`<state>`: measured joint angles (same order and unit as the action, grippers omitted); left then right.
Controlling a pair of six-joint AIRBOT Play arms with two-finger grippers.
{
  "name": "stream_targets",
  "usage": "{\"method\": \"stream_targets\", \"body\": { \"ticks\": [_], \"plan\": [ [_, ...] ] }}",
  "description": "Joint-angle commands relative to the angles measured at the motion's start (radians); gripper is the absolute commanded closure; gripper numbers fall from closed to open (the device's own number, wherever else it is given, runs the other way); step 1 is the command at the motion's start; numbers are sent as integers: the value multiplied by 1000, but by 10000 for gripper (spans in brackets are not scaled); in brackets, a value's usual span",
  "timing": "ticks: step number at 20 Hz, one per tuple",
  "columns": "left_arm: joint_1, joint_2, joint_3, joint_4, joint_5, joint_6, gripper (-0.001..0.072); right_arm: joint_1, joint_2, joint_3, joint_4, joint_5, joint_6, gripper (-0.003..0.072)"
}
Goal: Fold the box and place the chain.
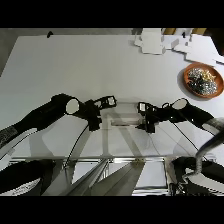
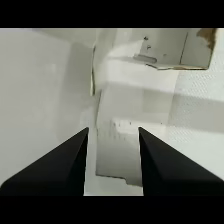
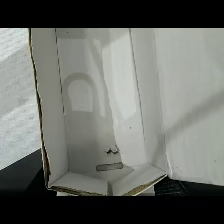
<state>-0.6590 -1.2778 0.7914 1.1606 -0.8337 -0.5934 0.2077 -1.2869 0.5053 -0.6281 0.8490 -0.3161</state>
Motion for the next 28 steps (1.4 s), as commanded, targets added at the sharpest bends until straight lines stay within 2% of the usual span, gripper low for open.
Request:
{"method": "stream_targets", "body": {
  "ticks": [1, 9, 19, 21, 27, 28],
  "plan": [
    [8, -9, -5, -89, 61, 299, 353, 0, 0, 0, 0, 0, 0, 368],
    [-10, -55, -5, -114, 79, 309, 352, 0, 0, 0, 0, 0, 0, 368],
    [-68, -55, -5, -162, 82, 305, 371, 0, 0, 0, 0, 0, 0, 368],
    [-69, -55, -5, -178, 95, 306, 461, 0, 0, 0, 0, 0, 0, 368],
    [-79, -88, -5, -276, 158, 305, 461, 0, 0, 0, 0, 0, 0, 368],
    [-84, -96, -4, -283, 167, 305, 487, 0, 0, 0, 0, 0, 0, 368]
  ]
}}
